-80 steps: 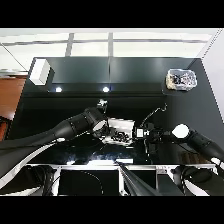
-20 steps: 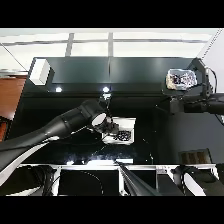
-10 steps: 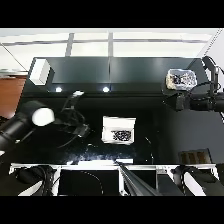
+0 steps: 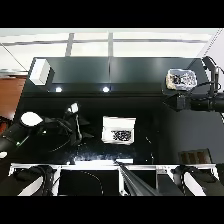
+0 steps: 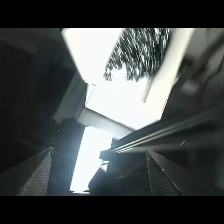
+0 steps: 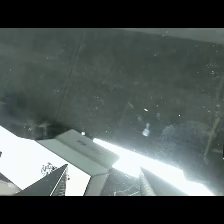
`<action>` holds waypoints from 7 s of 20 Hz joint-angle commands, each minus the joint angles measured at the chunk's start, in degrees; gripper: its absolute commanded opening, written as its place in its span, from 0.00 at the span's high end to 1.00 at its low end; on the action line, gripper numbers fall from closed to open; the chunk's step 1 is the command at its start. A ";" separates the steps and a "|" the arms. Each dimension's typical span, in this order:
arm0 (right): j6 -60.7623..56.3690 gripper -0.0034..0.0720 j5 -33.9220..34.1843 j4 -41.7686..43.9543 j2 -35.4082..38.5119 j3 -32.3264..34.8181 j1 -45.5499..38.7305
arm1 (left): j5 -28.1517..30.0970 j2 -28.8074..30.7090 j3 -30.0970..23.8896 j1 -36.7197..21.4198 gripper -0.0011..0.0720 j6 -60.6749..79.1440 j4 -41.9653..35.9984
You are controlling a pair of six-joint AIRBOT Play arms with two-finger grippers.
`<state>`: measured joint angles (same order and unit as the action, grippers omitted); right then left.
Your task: Fold the box and place the chain.
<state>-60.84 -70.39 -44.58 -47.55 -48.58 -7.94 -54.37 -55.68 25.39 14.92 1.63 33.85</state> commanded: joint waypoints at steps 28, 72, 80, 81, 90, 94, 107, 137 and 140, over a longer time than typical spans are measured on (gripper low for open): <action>0.00 0.30 -1.60 0.13 0.02 -0.02 0.04 | 1.77 -19.02 8.50 10.05 0.02 11.91 -2.84; -3.41 0.30 7.17 -0.02 -0.39 3.61 12.48 | 6.40 -19.23 9.01 14.99 0.68 9.92 -1.88; -7.61 0.30 14.10 0.42 -4.90 3.58 17.75 | 6.82 -18.80 9.38 14.99 0.68 9.92 -1.92; -7.98 0.30 14.93 0.39 -5.53 3.58 18.47 | 7.91 -18.80 9.42 15.02 0.69 9.94 -1.95; -4.50 0.30 18.34 0.37 -13.16 3.54 24.26 | 8.92 -19.45 9.40 15.02 0.68 9.86 -1.92; 2.75 0.30 13.92 0.09 -13.20 3.54 28.59 | 8.92 -19.45 9.40 15.02 0.68 9.86 -1.95; 29.94 0.01 6.36 -7.96 -13.27 2.91 32.94 | 8.92 -19.45 9.40 15.02 0.68 9.86 -1.92; 33.22 0.56 11.47 -6.93 -14.16 5.29 38.07 | 8.92 -19.45 9.40 15.02 0.68 9.86 -1.95; 33.22 0.56 11.47 -6.95 -14.19 5.29 38.07 | 8.92 -19.45 9.40 15.02 0.68 9.86 -1.95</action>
<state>-27.64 -58.89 -51.53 -61.69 -43.33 30.06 -45.43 -75.09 34.74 29.89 11.46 31.90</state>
